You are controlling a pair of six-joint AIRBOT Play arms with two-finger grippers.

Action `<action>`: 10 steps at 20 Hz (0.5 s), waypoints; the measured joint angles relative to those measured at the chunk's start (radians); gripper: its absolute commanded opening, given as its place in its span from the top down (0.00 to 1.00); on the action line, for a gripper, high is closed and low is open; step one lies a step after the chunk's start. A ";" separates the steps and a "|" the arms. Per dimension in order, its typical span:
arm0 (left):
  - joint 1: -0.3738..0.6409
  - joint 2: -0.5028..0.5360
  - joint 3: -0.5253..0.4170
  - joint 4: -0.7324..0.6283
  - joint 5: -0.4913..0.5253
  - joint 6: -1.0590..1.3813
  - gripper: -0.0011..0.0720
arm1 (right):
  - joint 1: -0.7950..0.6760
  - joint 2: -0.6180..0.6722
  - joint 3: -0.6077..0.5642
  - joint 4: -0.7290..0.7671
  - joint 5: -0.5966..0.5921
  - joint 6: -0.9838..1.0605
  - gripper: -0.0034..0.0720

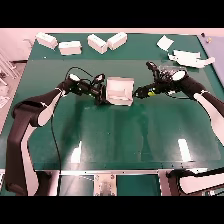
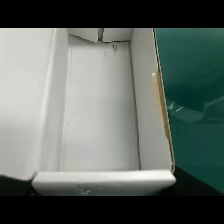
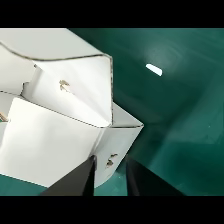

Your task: Fold the box and place the chain.

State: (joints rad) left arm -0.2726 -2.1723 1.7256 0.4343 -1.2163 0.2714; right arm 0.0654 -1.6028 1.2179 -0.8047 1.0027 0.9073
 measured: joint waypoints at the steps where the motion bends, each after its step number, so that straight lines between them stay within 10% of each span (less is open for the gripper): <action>1: 0.000 0.000 0.000 0.000 0.000 0.000 0.27 | 0.000 0.000 0.001 0.000 0.002 0.000 0.56; 10: -0.001 0.000 0.000 -0.002 0.005 -0.003 0.27 | -0.008 0.000 0.027 -0.013 0.060 0.002 0.56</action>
State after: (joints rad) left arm -0.2737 -2.1723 1.7256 0.4328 -1.2114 0.2687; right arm 0.0578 -1.6024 1.2449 -0.8173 1.0622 0.9096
